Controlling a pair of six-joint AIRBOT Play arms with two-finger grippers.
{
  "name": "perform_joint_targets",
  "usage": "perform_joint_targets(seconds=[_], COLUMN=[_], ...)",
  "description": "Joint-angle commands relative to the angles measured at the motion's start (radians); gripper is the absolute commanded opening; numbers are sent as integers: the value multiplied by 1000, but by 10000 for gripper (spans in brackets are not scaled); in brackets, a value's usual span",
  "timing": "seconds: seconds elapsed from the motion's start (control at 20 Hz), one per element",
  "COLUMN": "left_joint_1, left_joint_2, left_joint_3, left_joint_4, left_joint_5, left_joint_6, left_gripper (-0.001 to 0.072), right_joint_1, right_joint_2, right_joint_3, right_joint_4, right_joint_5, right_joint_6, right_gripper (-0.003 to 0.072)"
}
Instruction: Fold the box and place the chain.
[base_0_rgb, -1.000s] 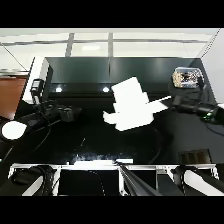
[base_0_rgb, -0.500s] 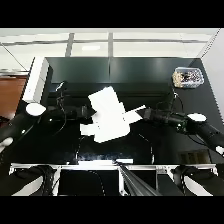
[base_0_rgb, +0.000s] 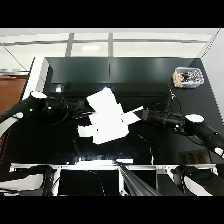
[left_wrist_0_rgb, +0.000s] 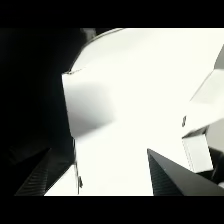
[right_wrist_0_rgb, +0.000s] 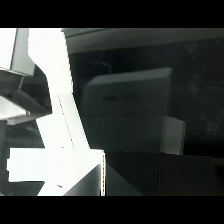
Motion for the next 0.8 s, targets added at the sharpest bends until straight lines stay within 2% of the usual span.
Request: perform_joint_targets(seconds=[0.0, 0.2, 0.35, 0.4, 0.6, 0.7, 0.75], left_joint_1=[-17, -60, -72, -72, -67, -67, -67], left_joint_2=[-100, -155, -214, -230, -276, -279, -279], left_joint_3=[53, 109, 169, 186, 235, 244, 248], left_joint_4=[-41, -64, -40, -17, 37, 37, 34], left_joint_5=[-113, -155, -267, -299, -396, -402, -406], left_joint_6=[120, 211, 229, 233, 288, 319, 330], left_gripper=[704, 704, 699, 665, 329, 324, 291], right_joint_1=[2, 2, 2, 2, 2, 2, 1], right_joint_2=[1, 1, 1, 1, 1, 1, 1], right_joint_3=[0, 0, 0, 0, 0, 0, 0], right_joint_4=[2, 1, -2, -2, -3, -8, -22], right_joint_5=[0, 0, -3, -4, -6, -6, -6], right_joint_6=[-1, -1, -1, -1, -1, -1, -1], right_gripper=[16, 17, 17, 17, 17, 17, 17])
